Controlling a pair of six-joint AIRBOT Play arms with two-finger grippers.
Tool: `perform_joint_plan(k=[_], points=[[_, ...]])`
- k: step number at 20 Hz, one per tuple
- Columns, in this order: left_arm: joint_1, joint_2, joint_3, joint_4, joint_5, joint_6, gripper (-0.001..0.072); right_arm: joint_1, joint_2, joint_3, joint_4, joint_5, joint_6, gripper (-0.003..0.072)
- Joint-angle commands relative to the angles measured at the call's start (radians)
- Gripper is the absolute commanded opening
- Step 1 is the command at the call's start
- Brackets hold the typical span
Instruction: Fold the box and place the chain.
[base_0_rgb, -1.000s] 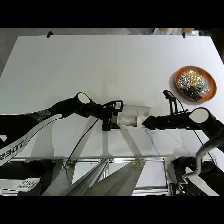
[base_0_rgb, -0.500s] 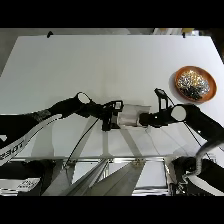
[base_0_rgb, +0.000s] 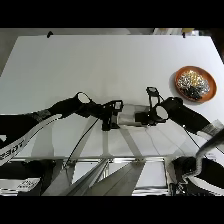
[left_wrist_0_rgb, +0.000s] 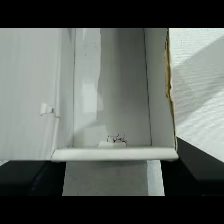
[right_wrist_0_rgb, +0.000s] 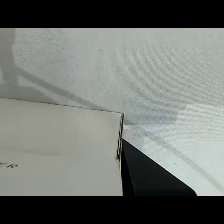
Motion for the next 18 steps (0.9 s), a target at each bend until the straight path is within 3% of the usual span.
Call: perform_joint_plan(k=[1, 2, 5, 6, 7, 10, 12, 13, 16, 17, 18], points=[[0.000, 0.001, 0.001, 0.001, 0.000, 0.000, 0.0273, 0.014, -0.024, 0.009, -0.035, 0.040, 0.067, 0.0052], [0.000, 0.001, 0.001, 0.001, 0.000, 0.000, 0.0273, 0.014, -0.032, 0.009, -0.035, 0.054, 0.084, 0.0021], [0.000, 0.001, 0.001, 0.000, 0.000, 0.000, 0.0273, 0.014, -0.054, 0.009, -0.035, 0.079, 0.090, 0.0020], [0.000, 0.001, 0.001, 0.001, 0.000, 0.000, 0.0273, 0.014, -0.053, 0.010, -0.035, 0.076, 0.090, 0.0085], [0.000, 0.001, 0.001, 0.001, 0.001, 0.000, 0.0273, 0.014, -0.053, 0.010, -0.035, 0.073, 0.090, 0.0207], [0.000, 0.001, 0.001, 0.001, 0.001, 0.000, 0.0273, 0.014, -0.053, 0.010, -0.037, 0.072, 0.090, 0.0190], [0.000, 0.001, 0.001, 0.002, 0.000, 0.000, 0.0273, 0.014, -0.053, 0.010, -0.037, 0.072, 0.090, 0.0050], [0.000, 0.001, 0.001, 0.002, 0.000, 0.000, 0.0273, 0.014, -0.053, 0.010, -0.036, 0.072, 0.090, 0.0019], [0.000, 0.001, 0.001, 0.001, 0.000, 0.000, 0.0273, 0.014, -0.048, 0.010, -0.036, 0.072, 0.079, 0.0020], [0.000, 0.001, 0.001, 0.001, 0.000, 0.000, 0.0273, 0.014, -0.039, 0.010, -0.037, 0.072, 0.053, 0.0077], [0.000, 0.001, 0.001, 0.001, 0.000, 0.000, 0.0273, 0.014, -0.026, 0.010, -0.037, 0.072, 0.029, 0.0208]])
